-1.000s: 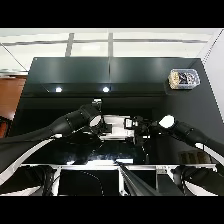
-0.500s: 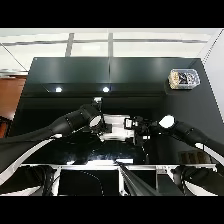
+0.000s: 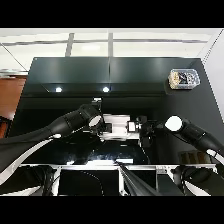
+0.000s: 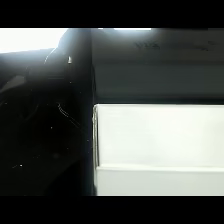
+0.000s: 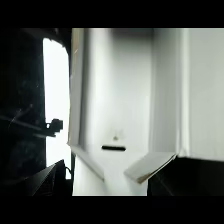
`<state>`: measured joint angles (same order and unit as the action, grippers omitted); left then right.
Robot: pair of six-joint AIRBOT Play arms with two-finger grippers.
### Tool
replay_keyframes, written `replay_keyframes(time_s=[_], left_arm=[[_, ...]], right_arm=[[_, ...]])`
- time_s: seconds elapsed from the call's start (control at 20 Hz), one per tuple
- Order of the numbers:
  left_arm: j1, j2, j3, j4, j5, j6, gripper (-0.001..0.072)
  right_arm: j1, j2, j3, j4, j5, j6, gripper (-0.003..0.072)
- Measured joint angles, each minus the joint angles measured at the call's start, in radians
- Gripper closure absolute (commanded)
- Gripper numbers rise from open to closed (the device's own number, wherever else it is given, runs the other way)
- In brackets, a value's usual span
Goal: Fold the box and place the chain.
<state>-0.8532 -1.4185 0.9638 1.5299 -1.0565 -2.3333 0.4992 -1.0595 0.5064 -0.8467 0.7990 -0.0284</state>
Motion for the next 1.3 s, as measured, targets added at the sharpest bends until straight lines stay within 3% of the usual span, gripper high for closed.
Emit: replay_keyframes(time_s=[0.05,0.1,0.15,0.35,0.85,1.2,1.3], left_arm=[[0.000,0.000,0.000,0.000,0.001,0.000,0.0679],[0.000,0.000,0.000,0.000,0.000,0.000,0.0679],[0.000,0.000,0.000,0.000,0.000,0.000,0.0679],[0.000,0.000,0.000,0.000,0.000,-0.002,0.0678],[0.000,0.000,0.000,0.000,-0.003,0.001,0.0678],[0.000,0.000,0.000,0.002,-0.002,-0.001,0.0678],[0.000,0.000,0.000,0.000,-0.001,-0.002,0.0678]], right_arm=[[0.000,0.001,-0.001,-0.019,-0.003,0.008,0.0127],[0.000,-0.002,-0.002,-0.023,-0.010,0.014,0.0223],[0.002,-0.008,-0.003,-0.018,-0.020,0.018,0.0226],[0.001,-0.027,-0.004,0.055,-0.051,0.020,0.0448],[0.019,-0.064,-0.004,0.211,-0.064,0.050,0.0448],[0.068,-0.100,-0.004,0.260,-0.135,0.083,0.0445],[0.071,-0.102,-0.004,0.266,-0.143,0.090,0.0247]])
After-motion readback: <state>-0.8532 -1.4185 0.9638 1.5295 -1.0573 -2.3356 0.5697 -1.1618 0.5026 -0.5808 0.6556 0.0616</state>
